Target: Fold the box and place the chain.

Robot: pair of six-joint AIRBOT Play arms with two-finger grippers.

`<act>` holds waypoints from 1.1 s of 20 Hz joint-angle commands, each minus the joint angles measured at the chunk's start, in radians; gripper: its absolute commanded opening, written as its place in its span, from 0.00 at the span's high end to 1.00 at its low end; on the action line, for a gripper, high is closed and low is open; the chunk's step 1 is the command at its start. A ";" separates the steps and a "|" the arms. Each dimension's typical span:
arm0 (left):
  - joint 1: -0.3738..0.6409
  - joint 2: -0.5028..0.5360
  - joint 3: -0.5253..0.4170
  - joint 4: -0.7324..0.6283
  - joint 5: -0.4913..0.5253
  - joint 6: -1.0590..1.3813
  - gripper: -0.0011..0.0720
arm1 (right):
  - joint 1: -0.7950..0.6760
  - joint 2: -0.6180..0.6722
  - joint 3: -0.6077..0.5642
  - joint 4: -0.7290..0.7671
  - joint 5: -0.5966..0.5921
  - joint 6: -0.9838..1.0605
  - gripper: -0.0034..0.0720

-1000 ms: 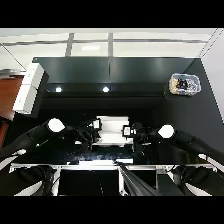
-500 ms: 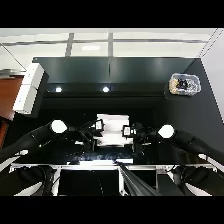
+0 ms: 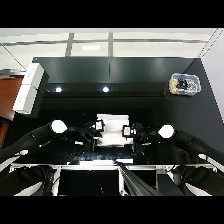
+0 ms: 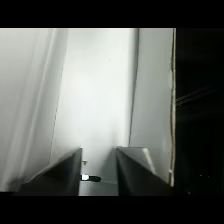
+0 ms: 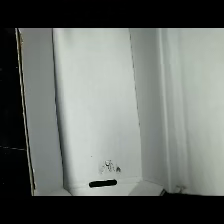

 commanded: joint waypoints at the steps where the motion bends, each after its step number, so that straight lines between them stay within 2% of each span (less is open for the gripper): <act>1: 0.000 0.000 0.000 0.008 -0.014 0.000 0.53 | 0.000 0.000 0.000 0.000 0.000 0.000 0.49; 2: 0.000 0.000 0.000 0.008 -0.019 -0.001 0.67 | 0.000 0.000 0.000 0.000 0.000 0.000 0.49; 3: 0.001 0.002 0.001 0.027 -0.026 -0.001 0.95 | 0.000 0.000 0.000 0.000 0.000 0.000 0.49; 6: 0.033 0.052 0.002 0.118 -0.053 -0.112 0.95 | 0.000 0.000 0.000 0.000 0.000 0.000 0.49; 9: 0.119 0.167 0.002 0.188 -0.107 -0.194 0.95 | 0.000 0.000 0.000 0.000 0.000 0.000 0.49; 12: 0.258 0.303 0.002 0.191 -0.218 -0.264 0.95 | 0.000 0.000 0.000 0.000 -0.001 0.000 0.49; 14: 0.377 0.365 0.002 0.195 -0.288 -0.472 0.94 | 0.000 0.000 0.000 0.000 0.000 0.000 0.49; 17: 0.584 0.353 0.000 0.391 -0.333 -1.062 0.94 | 0.000 0.000 0.000 0.000 -0.001 0.000 0.49; 19: 0.698 0.320 -0.018 0.463 -0.332 -1.307 0.94 | 0.000 0.000 0.000 0.000 0.000 0.000 0.49; 20: 0.750 0.298 -0.031 0.455 -0.328 -1.411 0.94 | 0.000 0.000 0.000 0.000 -0.001 0.000 0.49; 22: 0.798 0.248 -0.042 0.441 -0.328 -1.425 0.94 | 0.000 0.000 0.000 0.000 0.000 0.000 0.49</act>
